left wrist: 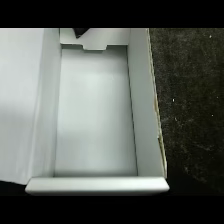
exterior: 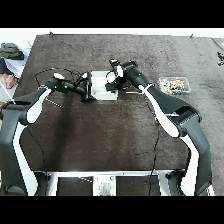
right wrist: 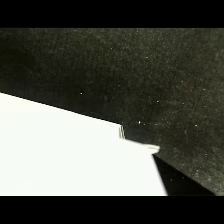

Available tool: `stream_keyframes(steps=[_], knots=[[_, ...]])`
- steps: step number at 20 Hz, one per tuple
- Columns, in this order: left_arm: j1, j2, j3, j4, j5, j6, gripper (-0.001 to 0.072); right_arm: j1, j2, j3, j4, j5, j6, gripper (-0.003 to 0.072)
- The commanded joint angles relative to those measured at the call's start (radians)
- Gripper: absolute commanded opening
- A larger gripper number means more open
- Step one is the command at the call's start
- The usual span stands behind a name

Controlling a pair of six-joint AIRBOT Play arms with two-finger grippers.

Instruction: Fold the box and place the chain.

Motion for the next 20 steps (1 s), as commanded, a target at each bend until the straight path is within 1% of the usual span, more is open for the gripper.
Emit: stream_keyframes(steps=[1, 12, 13, 14, 18, 19, 20], knots=[[0.000, 0.001, 0.001, 0.000, 0.000, 0.000, 0.0345, 0.009, -0.005, 0.001, -0.021, 0.004, 0.019, 0.0373], [0.000, 0.001, 0.001, 0.000, 0.000, 0.000, 0.0345, 0.009, -0.037, 0.008, -0.032, 0.023, 0.081, 0.0372], [0.000, 0.001, 0.001, 0.000, 0.000, 0.000, 0.0345, 0.009, -0.036, 0.011, -0.032, 0.020, 0.081, 0.0273], [0.000, 0.001, 0.001, 0.000, 0.000, 0.000, 0.0345, 0.009, -0.037, 0.020, -0.031, 0.016, 0.081, 0.0133], [0.000, 0.001, 0.001, 0.000, 0.000, 0.000, 0.0345, 0.010, -0.038, 0.030, -0.010, 0.032, 0.090, 0.0126], [0.000, 0.001, 0.001, 0.000, 0.000, 0.000, 0.0345, 0.009, -0.039, 0.029, -0.010, 0.034, 0.093, 0.0057], [0.000, 0.001, 0.001, 0.000, 0.000, 0.000, 0.0345, 0.009, -0.040, 0.029, -0.010, 0.034, 0.099, 0.0052]])
